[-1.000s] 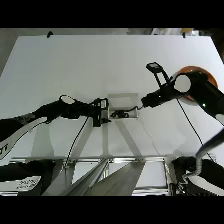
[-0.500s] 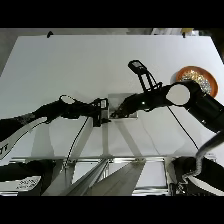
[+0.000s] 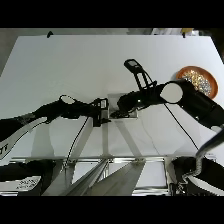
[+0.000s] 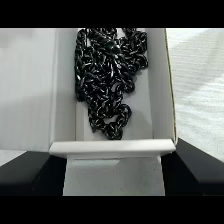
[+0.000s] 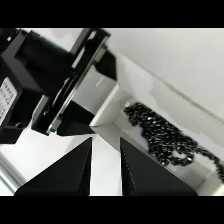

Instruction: Fold the box and place the chain.

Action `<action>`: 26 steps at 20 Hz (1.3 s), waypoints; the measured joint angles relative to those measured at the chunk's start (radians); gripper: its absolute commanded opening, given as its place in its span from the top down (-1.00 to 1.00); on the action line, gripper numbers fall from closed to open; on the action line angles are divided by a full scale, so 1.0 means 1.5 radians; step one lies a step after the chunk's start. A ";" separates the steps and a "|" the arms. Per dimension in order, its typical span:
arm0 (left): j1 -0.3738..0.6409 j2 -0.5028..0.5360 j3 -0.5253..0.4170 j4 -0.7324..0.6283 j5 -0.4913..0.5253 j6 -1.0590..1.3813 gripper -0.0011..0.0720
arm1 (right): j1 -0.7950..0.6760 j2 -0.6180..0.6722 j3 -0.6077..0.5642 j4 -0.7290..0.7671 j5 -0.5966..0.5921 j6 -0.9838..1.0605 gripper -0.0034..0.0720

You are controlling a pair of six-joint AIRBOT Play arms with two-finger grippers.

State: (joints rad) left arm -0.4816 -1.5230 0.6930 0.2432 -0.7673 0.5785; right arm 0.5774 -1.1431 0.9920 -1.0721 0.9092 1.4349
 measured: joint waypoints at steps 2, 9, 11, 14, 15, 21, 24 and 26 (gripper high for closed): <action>0.000 0.000 0.000 0.000 0.000 0.000 0.94 | -0.044 -0.001 0.026 0.006 0.034 -0.015 0.86; 0.000 0.000 0.000 0.000 0.000 0.000 0.94 | -0.197 -0.026 0.060 -0.155 0.092 -0.002 0.51; 0.000 0.000 0.000 0.000 0.000 0.000 0.94 | -0.223 -0.052 0.059 -0.200 0.105 0.008 -0.15; 0.000 0.000 0.000 0.000 0.000 0.000 0.94 | -0.243 -0.107 0.057 -0.237 0.121 0.024 0.18; 0.000 0.000 0.000 0.000 0.000 0.000 0.94 | -0.246 -0.126 0.057 -0.244 0.124 0.029 0.18; 0.000 0.000 0.000 0.000 0.000 0.000 0.94 | -0.254 -0.210 0.057 -0.263 0.137 0.063 0.18; 0.000 0.000 0.000 0.000 0.000 0.000 0.94 | -0.254 -0.229 0.057 -0.266 0.141 0.069 0.18; 0.000 0.000 0.000 0.000 0.000 0.000 0.94 | -0.254 -0.239 0.057 -0.266 0.142 0.071 0.18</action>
